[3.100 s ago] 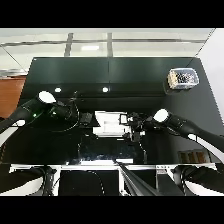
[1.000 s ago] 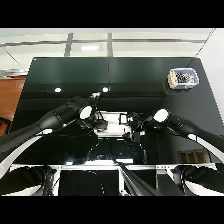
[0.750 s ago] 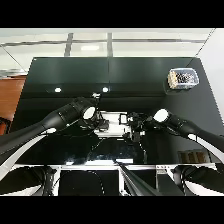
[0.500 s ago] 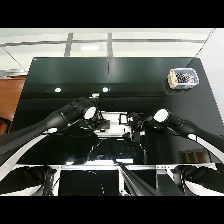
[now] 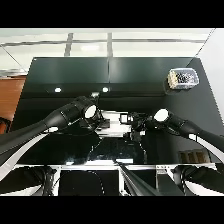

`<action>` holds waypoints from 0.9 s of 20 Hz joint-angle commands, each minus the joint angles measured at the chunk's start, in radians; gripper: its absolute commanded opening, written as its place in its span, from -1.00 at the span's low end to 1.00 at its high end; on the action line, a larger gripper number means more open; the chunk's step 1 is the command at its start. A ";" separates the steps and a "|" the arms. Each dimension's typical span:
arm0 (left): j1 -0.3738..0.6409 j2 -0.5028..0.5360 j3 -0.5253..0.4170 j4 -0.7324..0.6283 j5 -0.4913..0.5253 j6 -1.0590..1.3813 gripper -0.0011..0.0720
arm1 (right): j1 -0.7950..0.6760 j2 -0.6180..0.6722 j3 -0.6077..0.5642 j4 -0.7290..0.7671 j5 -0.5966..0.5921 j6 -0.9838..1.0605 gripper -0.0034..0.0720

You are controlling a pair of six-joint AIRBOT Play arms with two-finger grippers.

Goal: Fold the box and place the chain.

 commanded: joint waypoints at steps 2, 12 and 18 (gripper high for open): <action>0.000 0.000 0.013 0.016 -0.010 -0.004 0.60 | 0.001 0.000 0.000 0.002 0.001 -0.001 -0.26; -0.003 -0.039 0.015 0.052 -0.039 -0.072 0.40 | 0.001 0.000 0.000 0.002 0.001 -0.001 -0.26; -0.009 -0.039 0.016 0.026 -0.030 -0.010 -0.89 | 0.000 0.000 0.000 0.002 0.002 -0.001 -0.26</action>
